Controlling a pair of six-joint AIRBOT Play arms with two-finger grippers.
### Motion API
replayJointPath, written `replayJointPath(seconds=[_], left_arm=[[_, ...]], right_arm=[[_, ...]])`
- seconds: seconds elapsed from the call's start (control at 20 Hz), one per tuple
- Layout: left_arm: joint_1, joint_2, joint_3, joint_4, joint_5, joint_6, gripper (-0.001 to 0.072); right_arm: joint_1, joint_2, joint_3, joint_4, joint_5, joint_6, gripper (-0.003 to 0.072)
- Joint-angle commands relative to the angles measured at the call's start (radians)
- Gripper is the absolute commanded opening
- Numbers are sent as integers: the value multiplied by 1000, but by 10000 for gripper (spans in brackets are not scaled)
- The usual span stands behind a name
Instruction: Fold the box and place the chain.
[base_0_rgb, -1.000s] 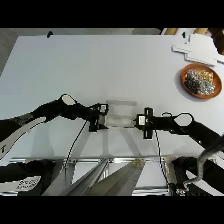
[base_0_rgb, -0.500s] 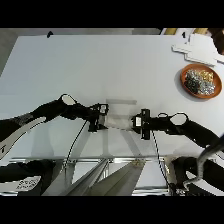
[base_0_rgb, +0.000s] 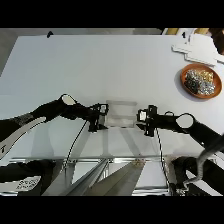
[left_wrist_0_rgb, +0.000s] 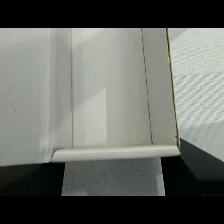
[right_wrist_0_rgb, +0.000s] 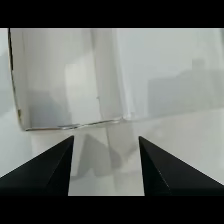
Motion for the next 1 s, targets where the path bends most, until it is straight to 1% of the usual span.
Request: replayJointPath(seconds=[0.0,0.05,0.1,0.15,0.25,0.4,0.55,0.6,0.7,0.85,0.95], left_arm=[[0,1,1,1,1,1,153],[0,1,1,0,1,1,153],[0,1,1,0,1,1,153],[0,1,1,0,1,1,153],[0,1,1,1,1,1,153],[0,1,1,0,1,1,153],[0,1,1,0,1,1,153],[0,1,1,1,1,1,153],[0,1,1,0,1,1,153],[0,1,1,1,1,1,153],[0,1,1,0,1,1,153]], right_arm=[[-10,149,0,-183,43,327,444],[-10,187,0,-193,61,391,351],[-10,224,0,-197,78,455,150],[-10,259,0,-200,86,526,22],[-59,311,0,-200,86,705,20],[-236,359,0,-203,100,914,20],[-430,349,0,-207,151,1183,20],[-463,337,0,-208,160,1262,19],[-472,288,0,-206,194,1316,19],[-472,167,0,-206,300,1316,19],[-472,93,0,-191,314,1316,18]])
